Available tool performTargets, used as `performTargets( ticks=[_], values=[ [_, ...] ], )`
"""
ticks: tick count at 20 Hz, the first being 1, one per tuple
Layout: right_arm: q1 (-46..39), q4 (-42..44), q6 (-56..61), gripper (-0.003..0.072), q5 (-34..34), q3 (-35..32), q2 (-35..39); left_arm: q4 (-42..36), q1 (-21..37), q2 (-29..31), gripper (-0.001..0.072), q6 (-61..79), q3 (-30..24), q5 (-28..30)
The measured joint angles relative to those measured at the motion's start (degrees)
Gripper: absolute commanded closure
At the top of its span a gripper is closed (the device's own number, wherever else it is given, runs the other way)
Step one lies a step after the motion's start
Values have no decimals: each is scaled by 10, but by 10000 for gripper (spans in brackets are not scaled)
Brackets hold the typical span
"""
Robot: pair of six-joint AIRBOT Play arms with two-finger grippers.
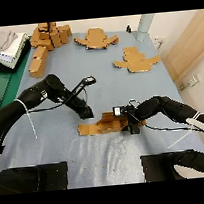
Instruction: Fold the box.
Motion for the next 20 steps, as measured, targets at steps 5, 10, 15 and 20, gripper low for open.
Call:
performTargets(
  ticks=[5, 10, 15, 20],
  values=[
    [0, 0, 0, 164, 0, 0, 0, -76, -17, 8, 695, -174, -21, -91],
    [0, 0, 0, 164, 0, 0, 0, -224, -60, -9, 696, -235, -33, 39],
    [0, 0, 0, 164, 0, 0, 0, -273, -72, -49, 696, -252, -35, 163],
    [0, 0, 0, 164, 0, 0, 0, -245, -75, -85, 696, -287, -36, 205]
  ],
)
